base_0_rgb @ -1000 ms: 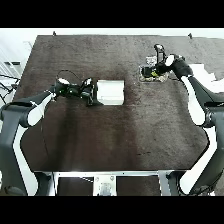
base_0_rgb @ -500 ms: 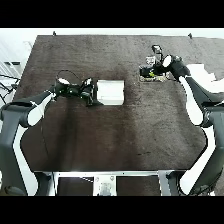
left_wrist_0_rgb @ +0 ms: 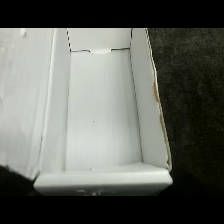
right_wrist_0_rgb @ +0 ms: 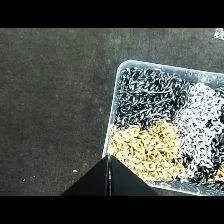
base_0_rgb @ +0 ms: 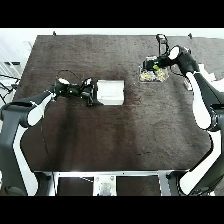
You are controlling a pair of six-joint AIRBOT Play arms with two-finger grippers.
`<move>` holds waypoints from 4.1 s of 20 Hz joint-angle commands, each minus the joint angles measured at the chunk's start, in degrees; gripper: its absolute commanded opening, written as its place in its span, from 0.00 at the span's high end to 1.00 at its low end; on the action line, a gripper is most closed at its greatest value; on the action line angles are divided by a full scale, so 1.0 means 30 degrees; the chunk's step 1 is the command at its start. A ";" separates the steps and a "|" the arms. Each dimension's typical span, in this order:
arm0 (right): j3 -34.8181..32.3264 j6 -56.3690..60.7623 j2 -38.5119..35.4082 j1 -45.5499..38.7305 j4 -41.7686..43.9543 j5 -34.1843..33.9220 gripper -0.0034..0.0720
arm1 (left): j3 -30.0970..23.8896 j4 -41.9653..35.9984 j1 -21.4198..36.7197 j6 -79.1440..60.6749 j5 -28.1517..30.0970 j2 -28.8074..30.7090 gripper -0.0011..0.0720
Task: Fold the box and place the chain.
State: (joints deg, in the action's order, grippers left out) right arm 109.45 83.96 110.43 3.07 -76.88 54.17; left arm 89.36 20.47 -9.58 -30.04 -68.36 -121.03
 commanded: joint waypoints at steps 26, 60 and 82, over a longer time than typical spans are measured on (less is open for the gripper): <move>0.0641 0.0291 0.1005 0.0000 -0.1239 0.0408 0.94 | 0.0015 0.0000 0.0015 0.0000 0.0007 0.0007 0.58; 0.0117 -0.1734 -1.3748 0.6142 -0.1158 0.7635 0.94 | 0.0015 0.0000 0.0015 0.0000 0.0000 0.0007 0.58; -0.6156 -0.2798 -1.2349 0.8357 0.3133 -0.0058 0.94 | 0.0015 0.0000 0.0015 0.0000 0.0007 0.0007 0.58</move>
State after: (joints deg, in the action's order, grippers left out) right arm 91.79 75.75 71.72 28.03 -68.47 56.99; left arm 89.36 20.47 -9.58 -30.04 -68.36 -121.03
